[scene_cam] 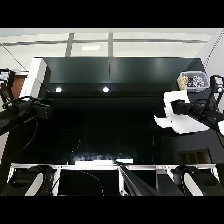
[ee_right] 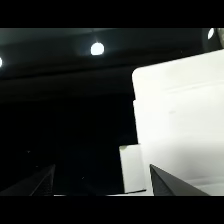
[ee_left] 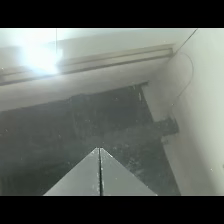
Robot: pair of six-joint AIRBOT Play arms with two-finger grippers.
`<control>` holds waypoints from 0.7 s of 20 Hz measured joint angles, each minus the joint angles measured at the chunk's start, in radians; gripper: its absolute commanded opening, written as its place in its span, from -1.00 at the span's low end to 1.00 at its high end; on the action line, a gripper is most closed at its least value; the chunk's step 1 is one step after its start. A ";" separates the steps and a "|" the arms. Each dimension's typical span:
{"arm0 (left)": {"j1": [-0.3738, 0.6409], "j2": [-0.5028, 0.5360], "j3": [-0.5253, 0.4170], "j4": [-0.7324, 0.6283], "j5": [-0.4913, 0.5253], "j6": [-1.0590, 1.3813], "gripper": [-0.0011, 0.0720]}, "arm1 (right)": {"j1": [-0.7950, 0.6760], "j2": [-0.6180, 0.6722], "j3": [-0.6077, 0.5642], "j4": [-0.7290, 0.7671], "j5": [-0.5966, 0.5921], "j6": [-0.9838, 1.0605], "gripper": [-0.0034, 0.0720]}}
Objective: Fold the box and place the chain.
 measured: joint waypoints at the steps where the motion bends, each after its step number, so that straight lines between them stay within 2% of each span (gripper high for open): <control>1: 0.000 0.000 0.000 0.000 0.009 0.000 -0.89 | -0.021 -0.011 0.006 -0.030 -0.014 0.014 0.97; 3: 0.000 0.000 0.000 -0.001 0.031 0.000 -0.88 | -0.110 -0.062 0.036 -0.124 -0.040 0.064 0.97; 4: 0.000 0.000 0.000 -0.006 0.047 0.000 -0.52 | -0.181 -0.103 0.064 -0.166 -0.055 0.086 0.97; 5: 0.000 -0.001 -0.001 -0.010 0.054 0.001 0.48 | -0.255 -0.149 0.096 -0.195 -0.064 0.103 0.97; 6: 0.000 -0.002 -0.001 -0.016 0.064 0.000 0.98 | -0.344 -0.208 0.141 -0.215 -0.080 0.114 0.97; 9: 0.000 -0.005 -0.001 -0.024 0.084 -0.004 0.98 | -0.593 -0.399 0.299 -0.231 -0.071 0.135 0.97; 11: 0.000 -0.011 -0.001 -0.026 0.087 -0.005 0.98 | -0.735 -0.529 0.419 -0.188 -0.003 0.134 0.97; 14: 0.000 -0.026 -0.001 -0.029 0.093 -0.007 0.98 | -0.888 -0.718 0.584 0.027 0.178 -0.057 0.97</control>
